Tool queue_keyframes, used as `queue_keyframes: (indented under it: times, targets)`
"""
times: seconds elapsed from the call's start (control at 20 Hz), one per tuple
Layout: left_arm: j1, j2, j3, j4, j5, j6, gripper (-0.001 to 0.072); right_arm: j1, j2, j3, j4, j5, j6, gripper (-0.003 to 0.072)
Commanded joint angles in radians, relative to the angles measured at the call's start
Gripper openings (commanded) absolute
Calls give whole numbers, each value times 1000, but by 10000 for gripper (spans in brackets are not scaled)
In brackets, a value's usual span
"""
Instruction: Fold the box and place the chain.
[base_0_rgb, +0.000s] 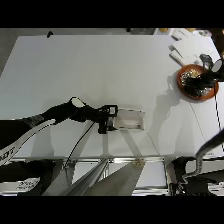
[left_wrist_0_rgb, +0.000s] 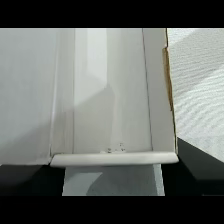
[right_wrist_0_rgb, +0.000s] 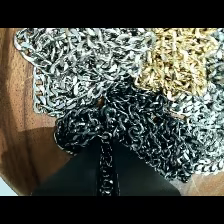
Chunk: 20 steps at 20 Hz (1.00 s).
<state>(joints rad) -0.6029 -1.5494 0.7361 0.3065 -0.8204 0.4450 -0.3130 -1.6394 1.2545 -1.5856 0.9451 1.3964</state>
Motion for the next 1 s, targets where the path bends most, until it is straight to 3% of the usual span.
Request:
queue_keyframes:
  times: [0.0, 0.2, 0.35, 0.6, 0.8, 0.95]
  targets:
    - [1, 0, 1, 0, 0, 0, 141, 0, 19, 0, -7, 20, -18, 17]
    - [1, 1, 1, 0, 0, 0, 141, 0, 154, 0, 0, 75, -18, 17]
    - [1, 1, 1, 0, 0, 0, 141, 0, 317, 0, 44, 196, -18, 17]
    - [1, 1, 1, 0, 0, 0, 141, 4, 605, 0, 324, 373, -74, 17]
    - [1, 0, 1, 0, 0, 0, 141, 85, 819, 0, 342, 492, -68, 17]
    - [1, 1, 1, 0, 0, 0, 141, 193, 951, -1, 352, 513, -26, 17]
